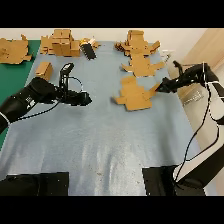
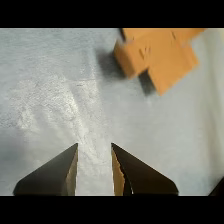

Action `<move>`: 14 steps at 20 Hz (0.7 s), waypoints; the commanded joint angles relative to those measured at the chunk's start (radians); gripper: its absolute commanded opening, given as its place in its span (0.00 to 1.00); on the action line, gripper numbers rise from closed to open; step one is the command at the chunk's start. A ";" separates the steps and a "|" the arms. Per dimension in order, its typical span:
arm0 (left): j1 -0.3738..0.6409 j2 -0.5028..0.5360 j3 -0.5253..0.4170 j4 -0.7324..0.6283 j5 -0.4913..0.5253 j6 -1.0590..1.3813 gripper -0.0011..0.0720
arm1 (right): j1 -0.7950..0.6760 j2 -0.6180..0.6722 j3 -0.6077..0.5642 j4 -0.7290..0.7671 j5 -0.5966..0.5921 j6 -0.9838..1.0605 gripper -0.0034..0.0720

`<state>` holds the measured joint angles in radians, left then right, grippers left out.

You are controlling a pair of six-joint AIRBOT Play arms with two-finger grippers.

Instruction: Fold the box.

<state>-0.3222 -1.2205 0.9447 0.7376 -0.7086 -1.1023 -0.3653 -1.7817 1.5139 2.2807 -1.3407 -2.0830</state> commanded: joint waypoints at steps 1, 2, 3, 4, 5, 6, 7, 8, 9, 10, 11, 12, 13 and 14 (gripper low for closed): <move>0.034 0.000 0.000 0.004 -0.006 0.040 0.45 | 0.066 0.185 -0.326 0.011 0.161 -0.011 0.04; 0.050 0.000 0.000 0.004 -0.014 0.048 0.45 | 0.097 0.257 -0.436 0.013 0.222 -0.027 0.04; 0.065 0.000 0.000 0.003 -0.024 0.057 0.45 | 0.134 0.332 -0.532 0.013 0.276 -0.034 0.04; 0.077 0.000 0.000 0.003 -0.035 0.066 0.45 | 0.174 0.401 -0.609 0.015 0.320 -0.039 0.04; 0.086 0.000 0.000 0.003 -0.046 0.067 0.45 | 0.215 0.465 -0.674 0.018 0.354 -0.038 0.04; 0.091 0.000 0.000 0.003 -0.057 0.073 0.45 | 0.261 0.532 -0.734 0.017 0.386 -0.038 0.04; 0.092 0.000 0.000 0.003 -0.065 0.087 0.45 | 0.303 0.592 -0.786 0.017 0.408 -0.033 0.04; 0.092 0.000 0.000 0.003 -0.071 0.101 0.45 | 0.339 0.640 -0.829 0.015 0.425 -0.010 0.04; 0.092 0.000 0.000 0.003 -0.074 0.108 0.45 | 0.372 0.684 -0.872 0.013 0.443 0.016 0.04; 0.092 0.000 0.000 0.003 -0.081 0.109 0.45 | 0.397 0.716 -0.904 0.009 0.454 0.037 0.04; 0.092 0.000 0.000 0.003 -0.088 0.111 0.45 | 0.415 0.739 -0.930 0.000 0.457 0.052 0.05; 0.092 0.000 0.000 0.003 -0.093 0.111 0.45 | 0.418 0.747 -0.940 -0.019 0.452 0.071 0.06; 0.092 0.000 0.000 0.003 -0.097 0.111 0.45 | 0.414 0.747 -0.938 -0.059 0.451 0.082 0.29; 0.092 0.000 0.000 0.003 -0.103 0.111 0.45 | 0.408 0.747 -0.933 -0.111 0.457 0.102 0.47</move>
<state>-0.2329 -1.2205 0.9447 0.7406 -0.7918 -1.0000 0.0193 -1.0790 0.6235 2.2532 -0.9165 -2.0365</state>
